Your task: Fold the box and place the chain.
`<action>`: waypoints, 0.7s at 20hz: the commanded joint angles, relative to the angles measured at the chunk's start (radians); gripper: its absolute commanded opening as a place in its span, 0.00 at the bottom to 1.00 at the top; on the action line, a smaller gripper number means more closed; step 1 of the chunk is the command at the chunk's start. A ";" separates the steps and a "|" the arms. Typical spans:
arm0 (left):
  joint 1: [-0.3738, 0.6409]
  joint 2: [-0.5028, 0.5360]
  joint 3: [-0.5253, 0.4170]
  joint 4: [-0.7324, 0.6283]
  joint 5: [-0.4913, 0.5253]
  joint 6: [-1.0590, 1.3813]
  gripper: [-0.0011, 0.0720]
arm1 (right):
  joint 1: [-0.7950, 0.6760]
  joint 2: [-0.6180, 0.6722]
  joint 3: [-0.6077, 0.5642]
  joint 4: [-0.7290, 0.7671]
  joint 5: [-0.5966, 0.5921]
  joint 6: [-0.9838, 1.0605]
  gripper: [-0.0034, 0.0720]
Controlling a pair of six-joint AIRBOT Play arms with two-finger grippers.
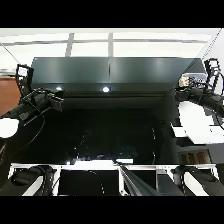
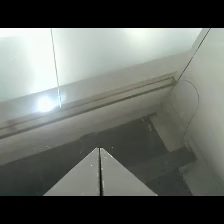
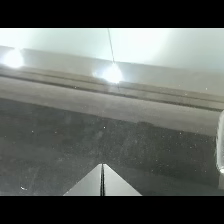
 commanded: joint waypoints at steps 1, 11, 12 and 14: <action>0.000 0.001 0.000 0.000 0.000 0.000 0.05 | 0.000 0.000 -0.001 0.000 0.000 0.000 0.06; 0.000 0.001 0.000 0.000 0.000 0.000 0.05 | 0.000 0.000 -0.001 0.000 0.000 0.000 0.06; 0.000 0.001 0.000 0.001 0.000 0.000 0.05 | 0.001 0.000 -0.001 0.001 -0.005 0.000 0.07; 0.000 0.001 0.000 -0.013 0.002 -0.003 0.05 | 0.001 0.000 -0.001 0.037 -0.015 0.000 0.06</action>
